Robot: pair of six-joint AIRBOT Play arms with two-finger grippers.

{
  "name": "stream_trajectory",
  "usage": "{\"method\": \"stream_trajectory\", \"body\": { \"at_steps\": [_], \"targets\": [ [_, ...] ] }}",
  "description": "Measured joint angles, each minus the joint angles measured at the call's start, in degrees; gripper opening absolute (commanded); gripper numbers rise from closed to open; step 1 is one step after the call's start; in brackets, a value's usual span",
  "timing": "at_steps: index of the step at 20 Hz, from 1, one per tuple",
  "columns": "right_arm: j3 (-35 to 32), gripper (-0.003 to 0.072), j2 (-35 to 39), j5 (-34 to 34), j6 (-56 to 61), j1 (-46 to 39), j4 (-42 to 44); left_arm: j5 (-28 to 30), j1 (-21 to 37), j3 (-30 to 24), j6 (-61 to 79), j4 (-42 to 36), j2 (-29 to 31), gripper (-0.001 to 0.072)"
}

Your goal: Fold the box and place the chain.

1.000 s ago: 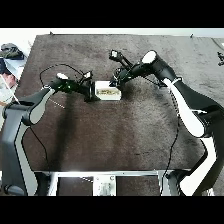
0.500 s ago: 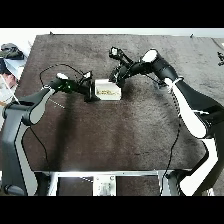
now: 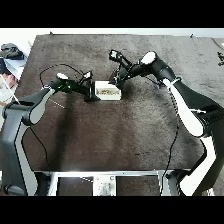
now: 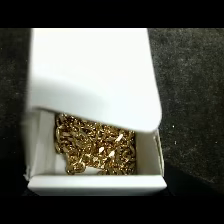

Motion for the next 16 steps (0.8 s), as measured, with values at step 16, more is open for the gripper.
{"method": "stream_trajectory", "body": {
  "at_steps": [16],
  "targets": [
    [0.0,0.0237,-0.8,7.5,-0.3,0.2,-1.5,0.0,0.0,0.0,0.0,0.0,0.0,0.0515]
  ]
}}
